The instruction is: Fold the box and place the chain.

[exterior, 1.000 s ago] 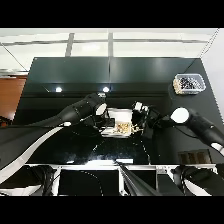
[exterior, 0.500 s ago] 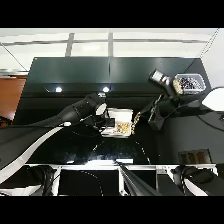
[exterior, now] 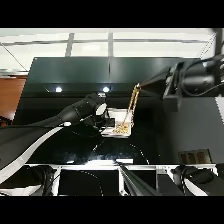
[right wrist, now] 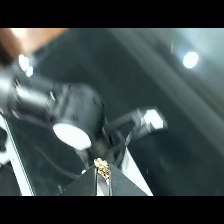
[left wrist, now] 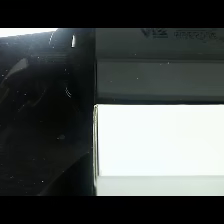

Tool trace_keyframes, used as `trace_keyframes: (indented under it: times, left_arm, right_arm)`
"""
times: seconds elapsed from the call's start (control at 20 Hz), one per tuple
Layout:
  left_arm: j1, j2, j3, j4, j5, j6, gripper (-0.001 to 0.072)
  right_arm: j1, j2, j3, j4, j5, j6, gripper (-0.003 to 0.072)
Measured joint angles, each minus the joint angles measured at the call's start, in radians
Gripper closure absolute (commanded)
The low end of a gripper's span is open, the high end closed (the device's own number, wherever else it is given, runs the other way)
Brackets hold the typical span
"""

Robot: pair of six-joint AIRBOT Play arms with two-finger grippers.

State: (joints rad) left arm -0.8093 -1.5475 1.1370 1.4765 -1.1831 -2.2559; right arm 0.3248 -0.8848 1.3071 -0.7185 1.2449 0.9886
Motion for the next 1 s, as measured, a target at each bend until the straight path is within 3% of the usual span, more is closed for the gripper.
trace_keyframes:
  times: [0.25,0.75,1.0]
  left_arm:
    - [0.000,0.000,0.000,0.000,0.000,0.000,0.0679]
    - [0.000,0.000,0.000,0.000,0.000,0.000,0.0679]
    - [0.000,0.000,0.000,0.000,0.000,0.000,0.0679]
  right_arm:
    - [0.000,-0.002,0.065,0.050,-0.010,0.037,0.0680]
    - [0.000,-0.016,0.079,0.060,0.000,0.059,0.0679]
    - [0.005,-0.018,-0.064,-0.003,0.075,0.077,0.0679]
